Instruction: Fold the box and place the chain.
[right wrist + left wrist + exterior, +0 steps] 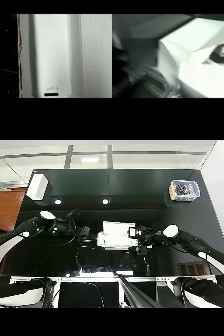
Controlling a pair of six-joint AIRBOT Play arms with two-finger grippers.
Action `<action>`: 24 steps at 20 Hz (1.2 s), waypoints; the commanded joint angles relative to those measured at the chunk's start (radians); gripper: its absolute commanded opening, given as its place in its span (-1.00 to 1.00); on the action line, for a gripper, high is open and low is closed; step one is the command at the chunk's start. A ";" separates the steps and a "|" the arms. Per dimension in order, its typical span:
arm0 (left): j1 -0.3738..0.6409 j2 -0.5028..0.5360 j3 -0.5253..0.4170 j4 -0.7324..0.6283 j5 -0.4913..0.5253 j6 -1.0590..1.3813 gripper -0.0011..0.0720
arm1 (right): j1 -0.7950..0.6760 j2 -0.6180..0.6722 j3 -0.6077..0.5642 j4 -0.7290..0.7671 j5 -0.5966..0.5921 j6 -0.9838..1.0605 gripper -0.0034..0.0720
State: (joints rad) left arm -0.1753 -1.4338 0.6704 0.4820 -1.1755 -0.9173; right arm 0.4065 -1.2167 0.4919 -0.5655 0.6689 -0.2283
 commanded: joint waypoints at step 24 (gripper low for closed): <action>-0.339 0.000 0.325 0.454 0.012 -0.557 0.18 | 0.001 0.000 0.000 0.001 0.000 0.000 -0.49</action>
State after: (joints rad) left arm -0.4828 -1.4342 0.9806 0.8497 -1.1870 -1.3949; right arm 0.4068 -1.2167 0.4919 -0.5655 0.6689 -0.2283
